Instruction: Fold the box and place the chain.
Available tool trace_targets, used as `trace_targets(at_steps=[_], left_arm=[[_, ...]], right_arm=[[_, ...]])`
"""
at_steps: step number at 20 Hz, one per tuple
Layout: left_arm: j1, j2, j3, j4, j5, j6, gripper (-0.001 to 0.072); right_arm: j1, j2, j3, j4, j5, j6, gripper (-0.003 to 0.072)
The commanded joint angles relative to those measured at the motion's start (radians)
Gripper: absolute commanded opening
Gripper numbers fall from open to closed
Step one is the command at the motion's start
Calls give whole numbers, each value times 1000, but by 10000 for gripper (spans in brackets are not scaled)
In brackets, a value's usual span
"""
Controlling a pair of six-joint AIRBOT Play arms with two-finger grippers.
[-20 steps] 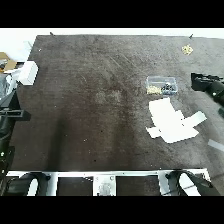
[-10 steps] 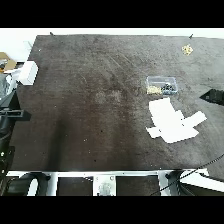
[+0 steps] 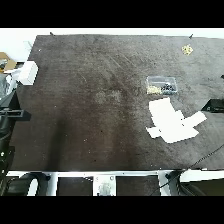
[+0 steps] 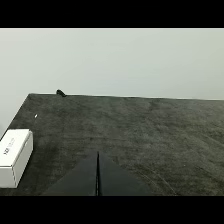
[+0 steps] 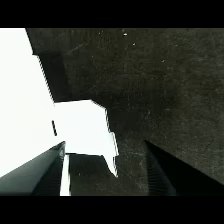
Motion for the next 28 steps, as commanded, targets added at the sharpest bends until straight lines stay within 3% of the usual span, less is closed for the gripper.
trace_targets(at_steps=[1,4,5,10,11,12,13,14,18,21,25,28], left_arm=[[0,0,-1,0,0,0,11],[0,0,-1,0,0,0,11],[0,0,-1,0,0,0,11],[0,0,-1,0,0,0,11],[0,0,-1,0,0,0,11],[0,0,-1,0,0,0,11],[0,0,-1,0,0,0,11],[0,0,-1,0,0,0,11],[0,0,-1,0,0,0,11],[0,0,-1,0,0,0,11],[0,0,-1,0,0,0,11],[0,0,-1,0,0,0,11]], right_arm=[[19,-69,8,-5,53,-41,536],[20,-119,8,9,76,-44,532],[20,-137,6,11,91,-44,441],[20,-217,5,61,190,-44,426],[20,-223,3,75,192,-47,273],[20,-225,3,70,192,-48,266],[20,-223,6,58,206,-56,103],[19,-219,15,47,246,-86,-2],[-12,-129,-10,169,270,-93,-4],[-9,-38,-115,270,254,-104,-4],[56,108,-386,480,164,-136,-4],[189,233,-621,653,-27,-172,-4]])
